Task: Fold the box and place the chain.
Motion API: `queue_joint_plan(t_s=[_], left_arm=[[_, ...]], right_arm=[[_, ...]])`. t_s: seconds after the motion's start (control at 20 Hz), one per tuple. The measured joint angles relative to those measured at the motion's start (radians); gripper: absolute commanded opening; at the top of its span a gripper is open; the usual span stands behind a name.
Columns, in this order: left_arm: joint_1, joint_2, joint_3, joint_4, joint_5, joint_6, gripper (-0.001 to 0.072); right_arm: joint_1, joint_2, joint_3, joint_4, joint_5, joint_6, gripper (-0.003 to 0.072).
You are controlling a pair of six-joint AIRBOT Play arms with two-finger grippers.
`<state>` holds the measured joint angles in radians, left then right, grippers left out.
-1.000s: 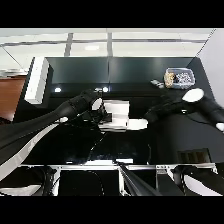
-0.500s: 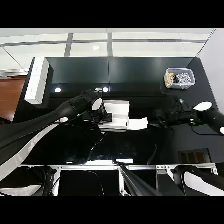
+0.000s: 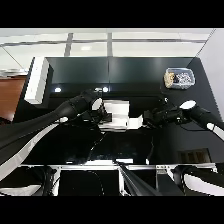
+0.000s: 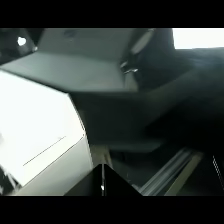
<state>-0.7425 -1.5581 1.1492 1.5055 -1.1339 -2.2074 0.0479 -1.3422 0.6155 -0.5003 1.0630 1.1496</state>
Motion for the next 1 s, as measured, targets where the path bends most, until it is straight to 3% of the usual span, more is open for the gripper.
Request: queue_joint_plan(t_s=[0.05, 0.4, 0.45, 0.5, 0.75, 1.0], left_arm=[[0.0, 0.0, 0.0, 0.0, 0.0, 0.0, 0.0024], [0.0, 0.0, 0.0, 0.0, 0.0, 0.0, 0.0024], [0.0, 0.0, 0.0, 0.0, 0.0, 0.0, 0.0024], [0.0, 0.0, 0.0, 0.0, 0.0, 0.0, 0.0024], [0.0, 0.0, 0.0, 0.0, 0.0, 0.0, 0.0024], [0.0, 0.0, 0.0, 0.0, -0.001, 0.0, 0.0024]], right_arm=[[0.003, -0.001, 0.01, 0.003, 0.018, -0.012, 0.0551], [0.012, -0.003, 0.06, 0.077, 0.084, -0.064, 0.0525], [0.018, -0.003, 0.065, 0.089, 0.085, -0.069, 0.0481], [0.028, -0.003, 0.072, 0.101, 0.087, -0.073, 0.0388], [0.117, -0.003, 0.119, 0.119, 0.03, -0.069, 0.0388], [0.182, -0.003, 0.151, 0.045, -0.038, 0.03, 0.0388]])
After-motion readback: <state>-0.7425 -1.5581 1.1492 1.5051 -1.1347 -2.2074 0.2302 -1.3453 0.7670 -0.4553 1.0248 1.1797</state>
